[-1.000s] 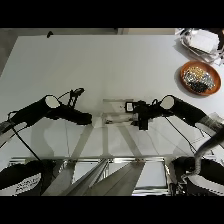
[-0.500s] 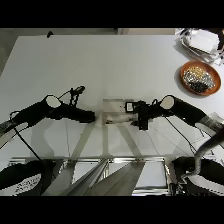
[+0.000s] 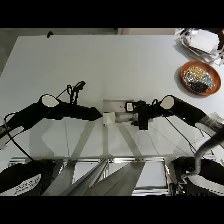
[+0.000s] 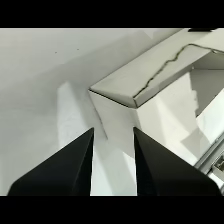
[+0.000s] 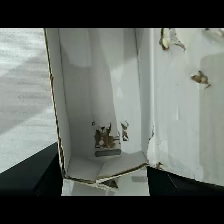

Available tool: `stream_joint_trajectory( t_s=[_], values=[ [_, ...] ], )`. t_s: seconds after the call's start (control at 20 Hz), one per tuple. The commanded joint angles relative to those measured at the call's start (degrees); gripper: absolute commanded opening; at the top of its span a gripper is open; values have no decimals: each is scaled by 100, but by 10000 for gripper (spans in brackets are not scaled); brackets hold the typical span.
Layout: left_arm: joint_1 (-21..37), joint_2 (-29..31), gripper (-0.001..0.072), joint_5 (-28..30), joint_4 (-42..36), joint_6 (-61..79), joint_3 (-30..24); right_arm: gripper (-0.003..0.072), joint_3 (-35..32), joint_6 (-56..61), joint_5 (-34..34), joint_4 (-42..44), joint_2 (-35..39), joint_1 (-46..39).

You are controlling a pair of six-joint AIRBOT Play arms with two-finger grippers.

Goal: Fold the box and place the chain.

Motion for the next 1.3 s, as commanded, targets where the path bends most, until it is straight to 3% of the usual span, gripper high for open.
stream_joint_trajectory(
  t_s=[0.0,0.1,0.2,0.35,0.5,0.65,0.9,1.25],
  values=[
    [-94,24,280,9,-205,37,4,280,2,2,-2,2,2,2],
    [-94,24,284,4,-247,35,7,280,2,2,0,2,2,2],
    [-94,24,345,-15,-275,35,7,280,2,2,0,2,2,2],
    [-195,20,348,-162,-251,35,4,280,2,2,0,2,2,2],
    [-452,17,350,70,-227,-160,17,280,2,2,-2,2,2,2],
    [-695,4,349,568,505,-1150,87,280,2,2,-2,0,2,2],
    [-1032,-221,349,599,1845,-2796,623,280,2,2,-2,2,0,2],
    [-1456,-610,349,446,2485,-3956,1228,280,2,2,-2,2,2,2]
  ],
)
